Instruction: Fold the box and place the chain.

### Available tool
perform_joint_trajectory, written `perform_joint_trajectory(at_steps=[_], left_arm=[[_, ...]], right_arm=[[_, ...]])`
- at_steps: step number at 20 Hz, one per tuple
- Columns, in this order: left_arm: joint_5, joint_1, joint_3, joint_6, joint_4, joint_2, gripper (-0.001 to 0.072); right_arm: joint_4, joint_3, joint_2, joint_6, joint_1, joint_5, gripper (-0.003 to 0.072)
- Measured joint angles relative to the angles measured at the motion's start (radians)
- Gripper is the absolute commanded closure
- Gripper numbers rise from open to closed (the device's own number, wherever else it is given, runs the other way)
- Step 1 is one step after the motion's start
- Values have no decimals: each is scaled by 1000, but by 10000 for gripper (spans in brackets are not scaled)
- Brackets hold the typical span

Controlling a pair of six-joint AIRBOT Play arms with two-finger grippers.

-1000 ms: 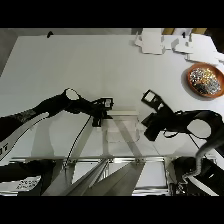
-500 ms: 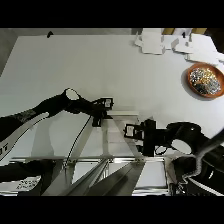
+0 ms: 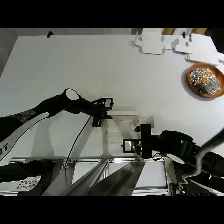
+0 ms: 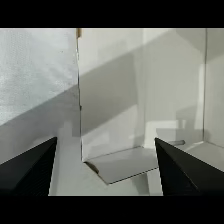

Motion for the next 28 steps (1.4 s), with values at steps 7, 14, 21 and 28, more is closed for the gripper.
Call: perform_joint_trajectory(at_steps=[7,14,21,28], left_arm=[[0,0,0,0,0,0,697],[-1,0,0,-1,0,0,697],[-1,0,0,-1,0,0,697],[3,0,0,-1,-2,0,697]], right_arm=[[2,20,-16,2,-53,-35,14],[9,93,-17,0,-183,36,14],[177,103,-18,-155,-321,46,14],[417,104,-34,-425,-456,19,14]])
